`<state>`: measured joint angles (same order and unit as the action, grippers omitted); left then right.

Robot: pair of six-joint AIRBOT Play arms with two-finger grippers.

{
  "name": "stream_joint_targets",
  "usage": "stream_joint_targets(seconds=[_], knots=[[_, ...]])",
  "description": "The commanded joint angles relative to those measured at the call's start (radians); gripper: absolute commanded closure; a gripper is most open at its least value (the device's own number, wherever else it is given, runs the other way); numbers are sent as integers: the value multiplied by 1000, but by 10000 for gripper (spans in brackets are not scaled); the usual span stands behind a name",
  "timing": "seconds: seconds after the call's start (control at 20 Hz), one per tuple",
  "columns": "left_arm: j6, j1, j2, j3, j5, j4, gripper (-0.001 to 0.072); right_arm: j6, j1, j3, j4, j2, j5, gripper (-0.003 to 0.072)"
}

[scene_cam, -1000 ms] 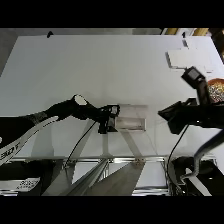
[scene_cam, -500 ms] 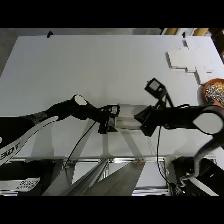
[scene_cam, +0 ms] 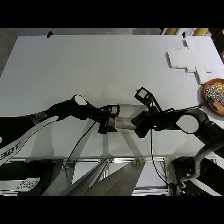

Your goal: Fold the box and place the chain.

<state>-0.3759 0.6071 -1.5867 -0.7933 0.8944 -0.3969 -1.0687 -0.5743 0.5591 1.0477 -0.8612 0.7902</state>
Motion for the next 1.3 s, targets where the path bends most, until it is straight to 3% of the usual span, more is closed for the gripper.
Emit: stream_joint_targets(seconds=[0.0,0.15,0.4,0.55,0.65,0.75,1.05,1.25], knots=[[0,-1,0,-1,0,0,675,1,-4,-15,3,-58,-24,476],[0,-1,0,-1,0,0,675,1,-6,-7,31,-39,-18,443],[0,-1,1,-1,0,0,675,11,99,39,208,135,106,448],[0,-1,0,-1,0,0,675,346,256,35,299,166,198,447],[0,-1,0,-1,0,0,675,626,361,10,299,150,233,446],[0,-1,1,-1,0,0,675,762,431,-27,291,116,240,446],[0,-1,0,0,0,0,675,869,450,-84,253,-29,119,460],[0,-1,1,-1,0,0,675,915,450,-84,232,-120,100,460]])
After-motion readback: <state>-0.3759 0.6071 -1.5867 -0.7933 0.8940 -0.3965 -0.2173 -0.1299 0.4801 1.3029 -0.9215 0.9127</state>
